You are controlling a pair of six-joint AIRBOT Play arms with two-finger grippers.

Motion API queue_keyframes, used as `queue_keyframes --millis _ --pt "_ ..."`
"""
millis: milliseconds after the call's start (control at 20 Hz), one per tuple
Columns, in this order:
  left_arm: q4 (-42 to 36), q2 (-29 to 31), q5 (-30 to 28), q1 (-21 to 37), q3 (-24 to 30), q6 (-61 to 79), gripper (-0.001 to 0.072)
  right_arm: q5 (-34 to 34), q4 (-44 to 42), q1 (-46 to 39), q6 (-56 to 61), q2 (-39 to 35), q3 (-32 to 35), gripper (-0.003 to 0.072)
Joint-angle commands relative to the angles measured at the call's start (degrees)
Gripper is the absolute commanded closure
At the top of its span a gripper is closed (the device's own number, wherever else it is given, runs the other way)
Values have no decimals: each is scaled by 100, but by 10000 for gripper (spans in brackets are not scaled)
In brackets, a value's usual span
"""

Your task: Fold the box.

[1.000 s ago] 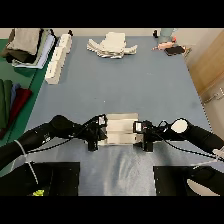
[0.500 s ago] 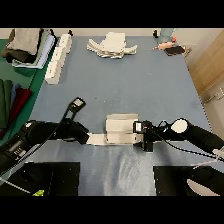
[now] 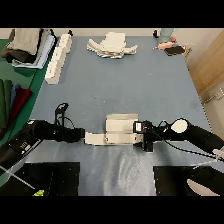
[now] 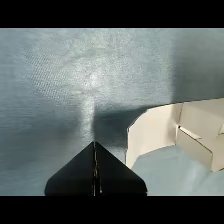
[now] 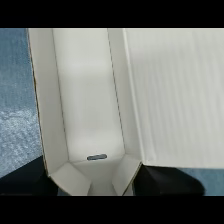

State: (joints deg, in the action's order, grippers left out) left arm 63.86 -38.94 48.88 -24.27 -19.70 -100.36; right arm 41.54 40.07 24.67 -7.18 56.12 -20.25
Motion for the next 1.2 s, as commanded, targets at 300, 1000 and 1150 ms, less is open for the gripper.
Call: queue_keyframes --millis 300,1000,1150 --pt "-1419 -767 -1432 -1478 -2 197 695 -2 -2 0 2 -2 -4 87" --pt "-1969 -680 -1491 -1596 -179 584 196 -2 -2 0 2 -2 -4 87" --pt "-2100 -695 -1615 -1604 -177 651 196 -2 0 0 2 0 -4 87"
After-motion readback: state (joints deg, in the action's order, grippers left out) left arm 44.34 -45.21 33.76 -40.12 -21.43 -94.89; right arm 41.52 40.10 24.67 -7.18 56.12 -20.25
